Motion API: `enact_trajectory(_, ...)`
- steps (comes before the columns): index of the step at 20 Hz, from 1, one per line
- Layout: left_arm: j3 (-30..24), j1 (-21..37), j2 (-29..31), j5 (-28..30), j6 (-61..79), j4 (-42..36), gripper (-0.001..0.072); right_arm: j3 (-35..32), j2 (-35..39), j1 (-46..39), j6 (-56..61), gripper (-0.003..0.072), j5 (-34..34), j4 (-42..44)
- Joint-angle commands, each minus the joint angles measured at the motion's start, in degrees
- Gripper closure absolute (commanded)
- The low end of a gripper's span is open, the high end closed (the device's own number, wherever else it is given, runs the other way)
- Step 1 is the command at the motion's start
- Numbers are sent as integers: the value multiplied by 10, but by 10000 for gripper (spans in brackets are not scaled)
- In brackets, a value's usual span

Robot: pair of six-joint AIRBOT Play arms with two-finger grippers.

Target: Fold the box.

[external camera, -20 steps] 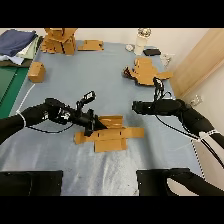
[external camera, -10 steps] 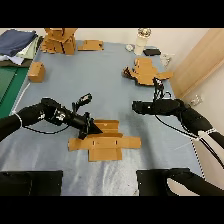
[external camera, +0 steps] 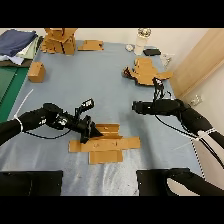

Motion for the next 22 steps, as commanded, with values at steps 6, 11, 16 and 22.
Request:
enact_trajectory(6, -12, -1, 3, 15, 35, -3, 697, 0, 0, 21, -2, 684, 6, -25)
enact_trajectory(11, -16, 0, 3, 15, 56, -1, 697, 0, 0, 21, -2, 684, 15, -29)
enact_trajectory(16, -24, 2, 2, 21, 77, -1, 697, 0, 0, 21, -2, 684, 18, -30)
enact_trajectory(22, -24, 2, 3, 21, 75, 12, 696, 0, 0, 21, -2, 684, 20, -30)
